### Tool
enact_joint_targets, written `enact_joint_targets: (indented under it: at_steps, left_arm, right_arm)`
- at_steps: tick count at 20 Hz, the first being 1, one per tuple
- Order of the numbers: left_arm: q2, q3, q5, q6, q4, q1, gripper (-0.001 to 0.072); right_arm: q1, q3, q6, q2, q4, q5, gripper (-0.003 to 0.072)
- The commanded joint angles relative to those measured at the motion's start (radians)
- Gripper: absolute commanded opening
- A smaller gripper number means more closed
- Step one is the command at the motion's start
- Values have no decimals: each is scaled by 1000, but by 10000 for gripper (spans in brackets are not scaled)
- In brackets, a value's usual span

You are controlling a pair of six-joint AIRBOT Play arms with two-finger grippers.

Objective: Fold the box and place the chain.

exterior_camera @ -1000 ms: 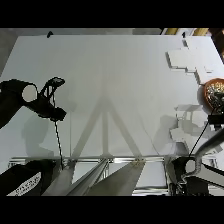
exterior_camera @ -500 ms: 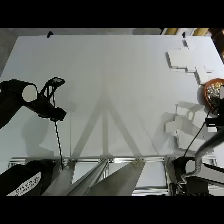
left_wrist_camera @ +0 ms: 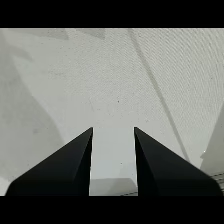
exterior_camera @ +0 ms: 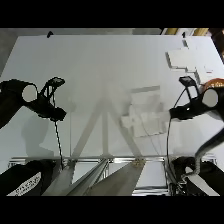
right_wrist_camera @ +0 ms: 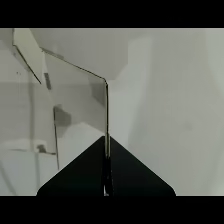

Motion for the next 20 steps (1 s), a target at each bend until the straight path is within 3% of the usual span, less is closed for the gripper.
enact_joint_targets:
  at_steps: [1, 5, 10, 12, 15, 17, 20]
  left_arm:
    - [0, 0, 1, 0, 0, 0, 292]
    - [-1, 0, 80, -8, -3, 0, 291]
    - [-8, 0, 204, 6, -141, 1, 291]
    - [-34, 0, 207, 70, -267, 1, 293]
    - [-106, 0, 215, 455, -608, 1, 308]
    - [-164, 0, 190, 794, -894, 0, 593]
    - [-261, 0, 126, 1055, -1151, 0, 622]
  right_arm:
    - [230, -103, 71, 109, 163, -192, 22]
    - [408, -122, 186, 109, 112, -277, 22]
    - [432, -122, 187, 109, 104, -283, 23]
    - [432, -122, 187, 109, 105, -281, 23]
    - [432, -122, 187, 109, 105, -279, 23]
    - [432, -122, 187, 109, 105, -273, 23]
    - [432, -122, 186, 109, 105, -245, 23]
